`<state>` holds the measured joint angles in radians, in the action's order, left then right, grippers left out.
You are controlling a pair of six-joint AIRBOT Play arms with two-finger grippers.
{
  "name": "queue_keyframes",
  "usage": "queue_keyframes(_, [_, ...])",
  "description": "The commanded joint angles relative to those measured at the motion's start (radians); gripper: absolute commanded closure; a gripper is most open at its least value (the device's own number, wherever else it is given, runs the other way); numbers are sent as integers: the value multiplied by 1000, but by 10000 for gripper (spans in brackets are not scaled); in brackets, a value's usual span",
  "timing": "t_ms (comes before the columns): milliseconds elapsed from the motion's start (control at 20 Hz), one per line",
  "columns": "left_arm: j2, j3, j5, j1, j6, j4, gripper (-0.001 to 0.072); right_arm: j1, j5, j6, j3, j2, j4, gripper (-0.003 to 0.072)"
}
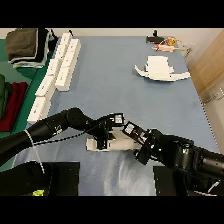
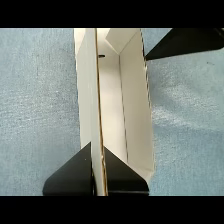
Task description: Fold the box.
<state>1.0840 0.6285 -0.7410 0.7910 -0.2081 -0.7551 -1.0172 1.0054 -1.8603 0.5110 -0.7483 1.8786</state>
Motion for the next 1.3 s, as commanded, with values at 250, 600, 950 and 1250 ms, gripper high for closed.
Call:
queue_keyframes(250, [1,0,0,0,0,0,695,316,-84,715,-26,24,-382,-34])
queue_keyframes(600, [1,0,0,0,0,0,695,673,-30,1396,-30,17,-855,-34])
queue_keyframes(950, [1,0,0,0,0,0,695,686,-19,1465,-30,-18,-876,-34])
queue_keyframes(1250, [1,0,0,0,0,0,695,687,9,1466,-30,-23,-898,-34])
